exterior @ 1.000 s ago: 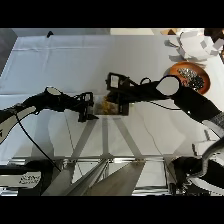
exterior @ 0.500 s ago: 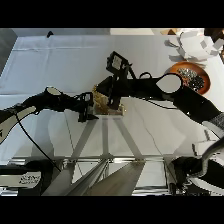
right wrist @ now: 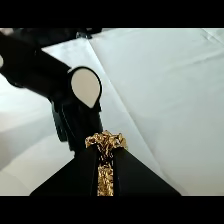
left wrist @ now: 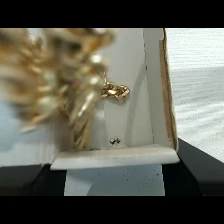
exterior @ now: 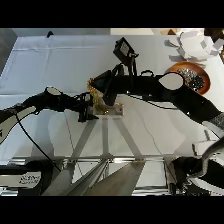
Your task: Fold the box and place the chain.
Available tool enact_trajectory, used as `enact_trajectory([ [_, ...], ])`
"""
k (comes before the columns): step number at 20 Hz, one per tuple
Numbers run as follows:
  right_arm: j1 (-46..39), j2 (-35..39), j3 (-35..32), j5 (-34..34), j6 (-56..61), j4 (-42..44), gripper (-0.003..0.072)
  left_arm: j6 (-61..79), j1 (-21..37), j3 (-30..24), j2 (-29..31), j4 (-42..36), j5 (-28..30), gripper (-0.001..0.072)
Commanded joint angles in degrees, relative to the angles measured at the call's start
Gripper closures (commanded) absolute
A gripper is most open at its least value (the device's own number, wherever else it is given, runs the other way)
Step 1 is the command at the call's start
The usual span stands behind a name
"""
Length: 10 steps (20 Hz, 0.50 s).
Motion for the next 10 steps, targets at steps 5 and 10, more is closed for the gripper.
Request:
enact_trajectory([
  [5,0.0,0.0,-0.1,-4.5,12.0,-13.1,0.0679,0.0,0.0,0.0,0.0,0.0,0.0,0.038],
  [10,0.0,-0.1,-1.0,-3.0,41.0,-44.9,0.0679,0.0,0.0,0.0,0.0,0.0,0.0,0.038],
])
